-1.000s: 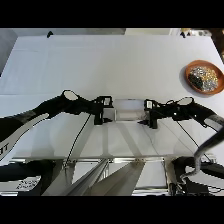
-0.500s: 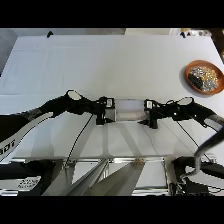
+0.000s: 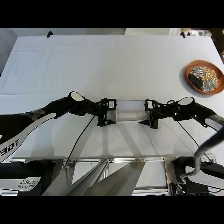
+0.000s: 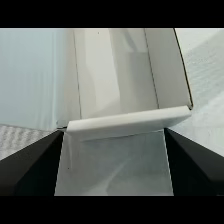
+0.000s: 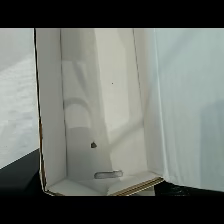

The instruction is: Fold the box and place the chain.

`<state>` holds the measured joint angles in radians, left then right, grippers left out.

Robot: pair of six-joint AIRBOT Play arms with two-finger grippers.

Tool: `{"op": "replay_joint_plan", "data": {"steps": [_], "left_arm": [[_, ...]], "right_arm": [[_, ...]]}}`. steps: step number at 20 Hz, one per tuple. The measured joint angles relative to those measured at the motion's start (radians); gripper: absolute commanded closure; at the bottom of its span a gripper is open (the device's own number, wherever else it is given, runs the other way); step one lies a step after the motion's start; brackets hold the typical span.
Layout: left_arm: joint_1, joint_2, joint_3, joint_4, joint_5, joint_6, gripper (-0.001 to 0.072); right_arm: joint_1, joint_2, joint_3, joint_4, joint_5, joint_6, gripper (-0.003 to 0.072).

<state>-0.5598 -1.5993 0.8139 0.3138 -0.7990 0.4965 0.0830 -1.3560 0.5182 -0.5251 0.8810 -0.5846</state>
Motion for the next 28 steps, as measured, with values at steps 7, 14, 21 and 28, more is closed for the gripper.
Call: {"op": "replay_joint_plan", "data": {"steps": [7, 14, 21, 28], "left_arm": [[0.018, 0.008, 0.000, -0.021, -0.004, -0.003, -0.0001], [0.047, 0.035, 0.001, 0.004, -0.059, -0.009, -0.0003], [0.038, 0.021, 0.002, 0.023, -0.066, -0.007, -0.0003], [-0.002, -0.001, 0.002, -0.053, -0.026, 0.000, 0.0015]], "right_arm": [[0.000, 0.000, 0.000, 0.005, -0.005, 0.006, 0.0391], [0.001, 0.000, 0.000, 0.004, -0.005, -0.001, 0.0391], [0.001, 0.000, 0.000, 0.002, -0.003, -0.001, 0.0391], [0.001, 0.000, 0.000, 0.002, -0.002, -0.002, 0.0391]]}}
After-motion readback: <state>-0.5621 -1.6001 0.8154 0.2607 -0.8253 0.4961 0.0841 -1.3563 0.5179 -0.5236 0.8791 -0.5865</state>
